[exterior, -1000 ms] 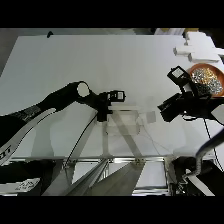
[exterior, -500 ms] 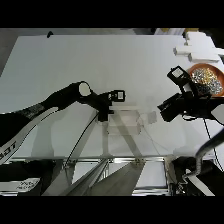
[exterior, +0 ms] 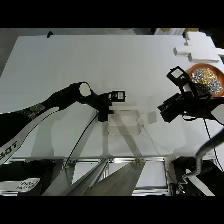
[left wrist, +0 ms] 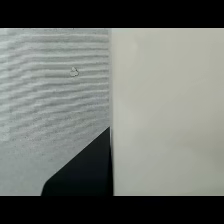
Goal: Fold the box and place the chain.
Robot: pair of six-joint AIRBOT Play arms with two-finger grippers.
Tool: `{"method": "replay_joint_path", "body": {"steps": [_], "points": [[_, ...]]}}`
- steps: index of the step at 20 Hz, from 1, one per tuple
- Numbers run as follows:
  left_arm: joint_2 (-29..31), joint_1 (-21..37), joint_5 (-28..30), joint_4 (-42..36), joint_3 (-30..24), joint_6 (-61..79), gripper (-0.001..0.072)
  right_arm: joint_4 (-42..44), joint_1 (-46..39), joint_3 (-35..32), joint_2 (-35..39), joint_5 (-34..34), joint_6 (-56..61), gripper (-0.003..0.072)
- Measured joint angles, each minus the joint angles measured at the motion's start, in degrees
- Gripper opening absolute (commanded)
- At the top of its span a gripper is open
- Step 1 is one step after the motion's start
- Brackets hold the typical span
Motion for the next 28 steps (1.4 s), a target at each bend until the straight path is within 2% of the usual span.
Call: {"method": "replay_joint_path", "body": {"steps": [1,2,7,10,14,15,16,17,18,22,28], "points": [[0.0,0.0,-0.1,0.0,0.0,0.0,0.001,0.3,0.0,-0.2,0.0,0.1,-1.4,0.0065],[0.0,0.0,-0.1,0.0,0.0,-0.2,0.001,1.4,0.0,-0.8,0.0,0.1,-3.2,0.0017],[0.0,0.0,-0.3,0.0,0.0,-0.2,0.001,16.0,2.6,-9.2,-0.3,-3.7,-23.1,0.0013],[0.0,0.0,-0.3,0.0,0.0,-0.2,0.001,16.5,4.8,-12.4,-1.0,-4.2,-32.0,0.0013],[0.0,0.0,-0.4,0.0,0.0,-0.2,0.001,12.0,8.0,-14.1,-0.5,-4.0,-39.4,0.0013],[0.0,0.0,-0.4,0.0,0.0,-0.2,0.001,11.1,9.4,-14.4,-0.1,-4.2,-40.4,0.0033],[0.0,0.0,-0.4,0.0,0.0,-0.2,0.001,10.6,11.0,-14.8,0.4,-5.0,-41.2,0.0193],[0.0,0.0,-0.4,0.0,0.0,-0.2,0.001,10.2,12.5,-15.3,0.9,-6.2,-41.8,0.0466],[0.0,0.0,-0.4,0.0,0.0,-0.2,0.001,9.9,13.9,-16.1,1.3,-7.9,-42.6,0.0634],[0.0,0.0,-0.5,0.0,0.0,-0.2,0.001,9.1,20.6,-21.3,2.8,-17.5,-44.4,0.068],[0.0,0.0,-0.5,0.0,0.0,-0.2,0.001,8.3,27.8,-28.0,2.8,-28.4,-45.0,0.068]]}}
